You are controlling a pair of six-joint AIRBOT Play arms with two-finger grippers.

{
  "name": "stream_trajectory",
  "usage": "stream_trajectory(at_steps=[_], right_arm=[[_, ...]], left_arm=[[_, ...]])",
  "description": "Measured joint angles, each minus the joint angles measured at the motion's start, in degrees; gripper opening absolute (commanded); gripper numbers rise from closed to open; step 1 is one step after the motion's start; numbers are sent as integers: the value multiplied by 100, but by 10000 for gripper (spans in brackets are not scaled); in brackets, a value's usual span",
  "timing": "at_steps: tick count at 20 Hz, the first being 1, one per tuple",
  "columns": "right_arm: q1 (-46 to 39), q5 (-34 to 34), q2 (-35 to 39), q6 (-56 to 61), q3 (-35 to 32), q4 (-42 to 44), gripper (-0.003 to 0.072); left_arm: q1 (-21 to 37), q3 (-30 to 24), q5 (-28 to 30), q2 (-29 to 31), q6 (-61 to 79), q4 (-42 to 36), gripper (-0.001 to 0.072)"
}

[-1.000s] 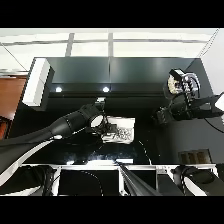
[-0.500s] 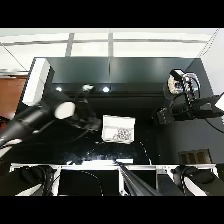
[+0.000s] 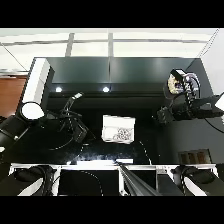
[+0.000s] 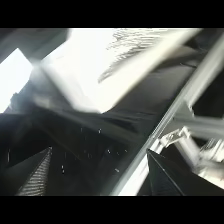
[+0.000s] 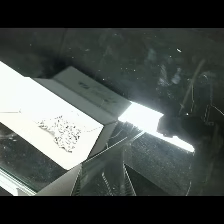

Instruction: Fold the box and place the chain.

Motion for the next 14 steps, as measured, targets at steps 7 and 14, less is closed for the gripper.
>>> stream_trajectory(at_steps=[7, 14], right_arm=[[0, -87, 0, 98, 0, -15, 324], [0, -238, -2, 240, 0, -20, 324]], left_arm=[[-389, -195, 1233, -632, 4308, -407, 719], [-616, -214, 1698, -1412, 5853, -909, 718]])
